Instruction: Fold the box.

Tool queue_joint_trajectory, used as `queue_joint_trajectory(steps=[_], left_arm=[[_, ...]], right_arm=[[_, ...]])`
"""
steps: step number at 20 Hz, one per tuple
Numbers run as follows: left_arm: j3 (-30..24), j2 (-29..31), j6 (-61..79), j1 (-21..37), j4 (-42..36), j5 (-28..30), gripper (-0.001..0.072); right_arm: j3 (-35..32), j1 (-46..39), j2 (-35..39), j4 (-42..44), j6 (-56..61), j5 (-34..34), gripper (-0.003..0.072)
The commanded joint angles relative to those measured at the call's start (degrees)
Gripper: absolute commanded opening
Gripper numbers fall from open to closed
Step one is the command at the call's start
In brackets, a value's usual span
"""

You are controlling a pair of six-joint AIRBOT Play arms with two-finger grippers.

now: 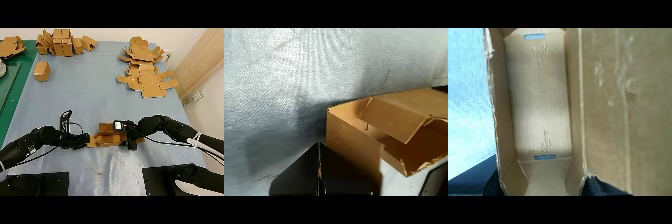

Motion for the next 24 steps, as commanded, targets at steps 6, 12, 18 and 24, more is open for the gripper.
queue_joint_trajectory(steps=[6, 12, 18, 24], left_arm=[[-0.09, 1.70, 3.26, -0.50, -6.75, 1.55, 0.0011], [3.17, 0.22, -2.01, -5.81, -3.48, 4.87, 0.0006], [8.48, -1.86, -20.65, -9.57, 16.39, 2.05, 0.0006], [9.35, -1.86, -22.51, -9.57, 13.42, 0.76, 0.0015]], right_arm=[[-0.04, 0.04, -0.04, 0.09, 0.11, -0.09, 0.0504], [-0.04, 0.04, -0.04, 0.09, 0.11, -0.09, 0.0504], [-0.04, 0.04, -0.04, 0.11, 0.11, -0.09, 0.0504], [-0.04, 0.04, -0.04, 0.09, 0.11, -0.07, 0.0503]])
